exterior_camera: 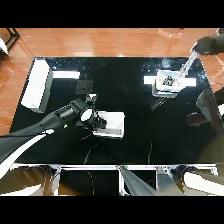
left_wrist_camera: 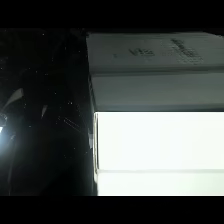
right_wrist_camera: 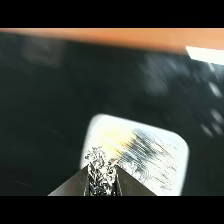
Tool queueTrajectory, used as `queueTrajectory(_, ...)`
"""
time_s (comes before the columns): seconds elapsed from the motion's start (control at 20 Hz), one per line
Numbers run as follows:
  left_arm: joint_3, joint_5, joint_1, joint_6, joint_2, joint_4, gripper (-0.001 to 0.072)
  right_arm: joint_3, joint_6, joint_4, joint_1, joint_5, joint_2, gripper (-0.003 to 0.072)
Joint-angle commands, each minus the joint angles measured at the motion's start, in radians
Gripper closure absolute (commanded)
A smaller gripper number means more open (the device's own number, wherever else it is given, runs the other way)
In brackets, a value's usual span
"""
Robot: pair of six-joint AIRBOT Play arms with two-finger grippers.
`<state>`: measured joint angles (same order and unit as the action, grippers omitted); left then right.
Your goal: Fold the box and place the chain.
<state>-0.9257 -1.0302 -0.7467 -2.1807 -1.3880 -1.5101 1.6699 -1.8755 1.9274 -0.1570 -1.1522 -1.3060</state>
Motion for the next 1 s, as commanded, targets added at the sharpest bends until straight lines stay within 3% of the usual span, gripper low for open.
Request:
queueTrajectory(0.0, 0.0, -0.002, 0.001, 0.0, -0.001, 0.0, 0.0691, -0.001, 0.037, 0.106, 0.021, -0.045, 0.169, 0.0672)
queueTrajectory(0.3, -0.014, -0.023, 0.001, -0.026, -0.001, -0.015, 0.0693, -0.019, 0.125, 0.107, 0.171, -0.149, 0.32, 0.0672)
queueTrajectory(0.7, -0.031, -0.019, -0.001, -0.053, -0.019, -0.052, 0.0693, -0.019, 0.227, 0.148, 0.396, -0.319, 0.329, 0.0671)
queueTrajectory(0.95, -0.032, -0.006, -0.001, -0.054, -0.02, -0.053, 0.0693, -0.019, 0.284, 0.152, 0.507, -0.331, 0.329, 0.0671)
